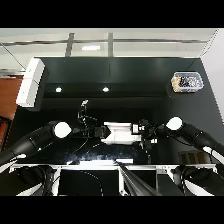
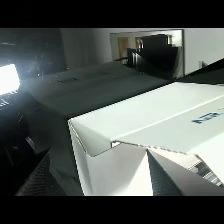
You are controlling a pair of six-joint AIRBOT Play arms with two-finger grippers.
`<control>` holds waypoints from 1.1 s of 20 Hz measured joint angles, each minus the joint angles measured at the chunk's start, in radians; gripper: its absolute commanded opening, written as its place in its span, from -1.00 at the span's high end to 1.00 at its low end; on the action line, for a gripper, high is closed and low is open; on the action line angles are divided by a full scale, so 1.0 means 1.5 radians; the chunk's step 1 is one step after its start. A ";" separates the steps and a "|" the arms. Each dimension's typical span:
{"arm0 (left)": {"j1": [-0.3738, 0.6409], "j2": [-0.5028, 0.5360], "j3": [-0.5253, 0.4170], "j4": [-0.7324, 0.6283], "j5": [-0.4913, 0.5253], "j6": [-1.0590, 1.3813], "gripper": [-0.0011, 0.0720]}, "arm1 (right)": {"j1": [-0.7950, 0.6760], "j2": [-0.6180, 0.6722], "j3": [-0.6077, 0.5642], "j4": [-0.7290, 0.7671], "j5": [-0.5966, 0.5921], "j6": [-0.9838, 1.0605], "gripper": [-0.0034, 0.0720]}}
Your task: Fold the box and place the chain.
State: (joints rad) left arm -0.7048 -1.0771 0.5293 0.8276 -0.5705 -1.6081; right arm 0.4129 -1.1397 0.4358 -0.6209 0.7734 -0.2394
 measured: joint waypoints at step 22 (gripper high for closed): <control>-0.134 -0.094 0.145 0.346 -0.138 -0.358 -0.57 | 0.000 0.000 0.000 0.000 -0.008 0.000 0.32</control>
